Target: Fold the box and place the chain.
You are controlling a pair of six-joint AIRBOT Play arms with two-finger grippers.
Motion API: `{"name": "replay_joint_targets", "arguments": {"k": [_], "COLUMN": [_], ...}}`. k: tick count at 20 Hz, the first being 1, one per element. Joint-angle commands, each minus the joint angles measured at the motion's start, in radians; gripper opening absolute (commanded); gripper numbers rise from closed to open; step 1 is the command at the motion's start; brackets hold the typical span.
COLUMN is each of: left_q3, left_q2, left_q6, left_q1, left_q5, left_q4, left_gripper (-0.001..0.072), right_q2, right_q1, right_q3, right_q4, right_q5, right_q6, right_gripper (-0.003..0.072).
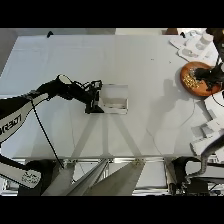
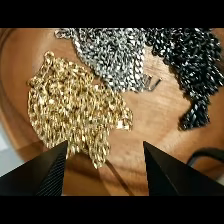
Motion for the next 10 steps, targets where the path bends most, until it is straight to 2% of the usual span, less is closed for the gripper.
{"name": "replay_joint_targets", "arguments": {"k": [1, 7, 8, 10], "left_q3": [0.001, 0.001, 0.001, 0.001], "left_q2": [0.0, 0.0, 0.0, 0.0], "left_q6": [0.0, 0.001, 0.0, 0.0], "left_q1": [0.001, 0.001, 0.001, 0.001], "left_q5": [0.0, 0.0, 0.0, 0.0], "left_q4": [0.0, 0.0, 0.0, 0.0], "left_gripper": [0.0336, 0.0336, 0.0336, 0.0336], "right_q2": [-0.148, -0.23, -0.23, -0.23], "right_q1": [-0.01, -0.01, -0.01, -0.01], "right_q3": [0.103, 0.119, 0.119, 0.119], "right_q4": [0.065, 0.086, 0.086, 0.086], "right_q5": [0.003, 0.023, 0.029, 0.061], "right_q6": [-0.001, 0.023, 0.023, 0.022], "right_gripper": [0.0534, 0.0514, 0.0476, 0.0346]}}
